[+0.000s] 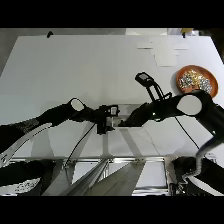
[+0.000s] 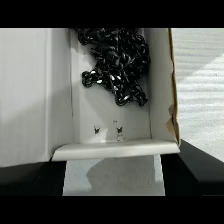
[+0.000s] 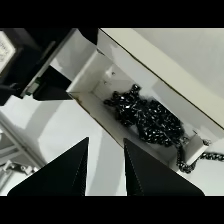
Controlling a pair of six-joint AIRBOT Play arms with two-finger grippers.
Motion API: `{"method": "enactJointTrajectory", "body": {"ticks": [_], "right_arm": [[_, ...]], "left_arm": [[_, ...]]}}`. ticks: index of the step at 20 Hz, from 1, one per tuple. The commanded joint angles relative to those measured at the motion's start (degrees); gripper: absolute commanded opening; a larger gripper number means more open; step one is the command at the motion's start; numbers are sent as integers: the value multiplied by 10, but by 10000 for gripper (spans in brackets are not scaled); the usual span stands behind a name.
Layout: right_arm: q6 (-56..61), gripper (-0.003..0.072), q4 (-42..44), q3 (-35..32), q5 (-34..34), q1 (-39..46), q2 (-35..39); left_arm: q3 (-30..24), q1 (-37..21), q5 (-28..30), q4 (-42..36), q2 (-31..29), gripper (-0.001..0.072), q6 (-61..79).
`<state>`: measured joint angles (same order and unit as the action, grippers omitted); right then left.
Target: Fold the box and place the chain.
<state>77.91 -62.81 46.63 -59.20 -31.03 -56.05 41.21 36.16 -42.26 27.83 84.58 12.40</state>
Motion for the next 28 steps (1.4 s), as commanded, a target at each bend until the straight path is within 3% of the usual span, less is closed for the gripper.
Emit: {"method": "enactJointTrajectory", "body": {"ticks": [1,3,4,6,11,12,14,16,19,28], "right_arm": [[-32,255,-6,19,-8,8,-29],[-33,239,-6,79,-59,49,-28],[-33,183,-9,109,-79,78,-28],[-28,154,-33,147,-88,143,-28],[52,167,-155,118,-56,257,-54],[58,229,-167,94,-45,264,-61],[59,539,-168,33,-11,266,-72],[59,530,-167,-28,28,261,-76],[76,390,-169,-88,73,261,-79],[78,338,-170,-101,112,237,-87]], "left_arm": [[0,0,0,0,0,209,0],[0,0,0,0,0,209,0],[0,0,0,0,0,209,0],[0,0,0,0,0,209,0],[0,0,0,0,0,209,0],[0,0,0,0,0,209,0],[0,0,0,0,0,209,0],[0,0,0,0,0,209,0],[0,0,0,0,0,209,0],[0,0,0,0,0,209,0]]}}
